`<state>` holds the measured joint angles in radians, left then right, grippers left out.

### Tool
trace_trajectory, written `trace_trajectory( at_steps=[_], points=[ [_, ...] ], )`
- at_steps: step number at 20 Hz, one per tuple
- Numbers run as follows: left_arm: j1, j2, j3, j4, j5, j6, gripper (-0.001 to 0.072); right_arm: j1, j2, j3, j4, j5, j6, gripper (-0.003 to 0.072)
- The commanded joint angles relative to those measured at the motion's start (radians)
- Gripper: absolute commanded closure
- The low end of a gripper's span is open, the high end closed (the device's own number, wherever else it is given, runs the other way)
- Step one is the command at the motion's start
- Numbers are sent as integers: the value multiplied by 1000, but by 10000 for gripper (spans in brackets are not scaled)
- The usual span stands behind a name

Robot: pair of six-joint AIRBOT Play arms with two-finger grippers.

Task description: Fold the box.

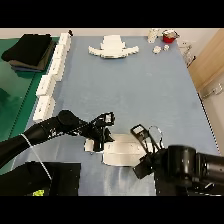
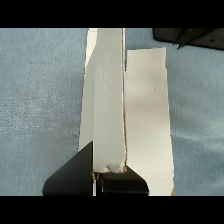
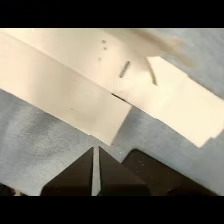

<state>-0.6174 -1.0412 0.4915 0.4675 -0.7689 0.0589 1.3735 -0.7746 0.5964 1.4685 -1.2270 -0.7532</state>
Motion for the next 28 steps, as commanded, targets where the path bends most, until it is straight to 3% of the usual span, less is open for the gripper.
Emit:
trace_trajectory(
  at_steps=[1, 2, 9, 12, 19, 28],
  points=[
    [1, 0, 1, 0, 2, 0, 696, 185, -35, -17, -144, 128, -11, -1],
    [1, 0, 1, 0, 1, 0, 696, 186, -63, -17, -150, 127, -32, -34],
    [0, 0, 1, 0, 1, 0, 696, 186, -233, -17, -173, 130, -109, -34],
    [1, 0, 1, 0, 2, 0, 696, 184, -272, -16, -264, 128, -53, -34],
    [1, 0, 1, 0, 2, 0, 696, 184, -207, 5, -416, 58, 275, -34],
    [1, 0, 1, 0, 2, 0, 696, 184, -153, 3, -471, -96, 316, -34]
  ],
)
